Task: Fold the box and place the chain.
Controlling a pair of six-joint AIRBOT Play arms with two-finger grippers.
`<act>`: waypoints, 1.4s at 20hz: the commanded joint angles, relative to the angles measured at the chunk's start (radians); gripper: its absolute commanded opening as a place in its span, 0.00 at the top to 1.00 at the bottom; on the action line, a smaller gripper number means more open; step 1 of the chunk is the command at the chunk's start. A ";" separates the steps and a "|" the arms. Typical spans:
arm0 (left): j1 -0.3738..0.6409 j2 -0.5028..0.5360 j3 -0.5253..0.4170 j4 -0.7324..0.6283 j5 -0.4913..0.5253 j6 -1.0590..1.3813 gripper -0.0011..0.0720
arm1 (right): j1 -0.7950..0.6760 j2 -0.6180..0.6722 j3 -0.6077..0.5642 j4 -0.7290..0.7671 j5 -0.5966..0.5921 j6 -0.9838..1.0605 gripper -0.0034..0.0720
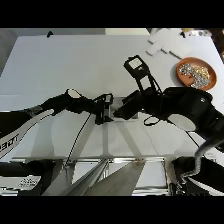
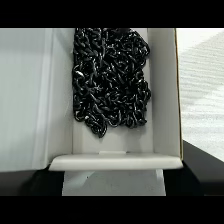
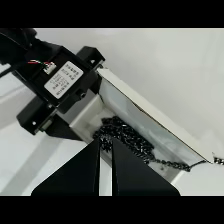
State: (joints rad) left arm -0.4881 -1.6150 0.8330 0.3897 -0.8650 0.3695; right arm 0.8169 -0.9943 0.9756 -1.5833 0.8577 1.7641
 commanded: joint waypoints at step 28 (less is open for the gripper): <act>0.000 0.001 0.000 0.000 0.000 0.000 0.70 | -0.563 -0.426 0.114 -0.014 0.142 -0.229 0.47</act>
State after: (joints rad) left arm -0.4881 -1.6150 0.8330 0.3897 -0.8650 0.3691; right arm 0.2348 -1.3014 1.0428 -1.5978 0.9176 1.5871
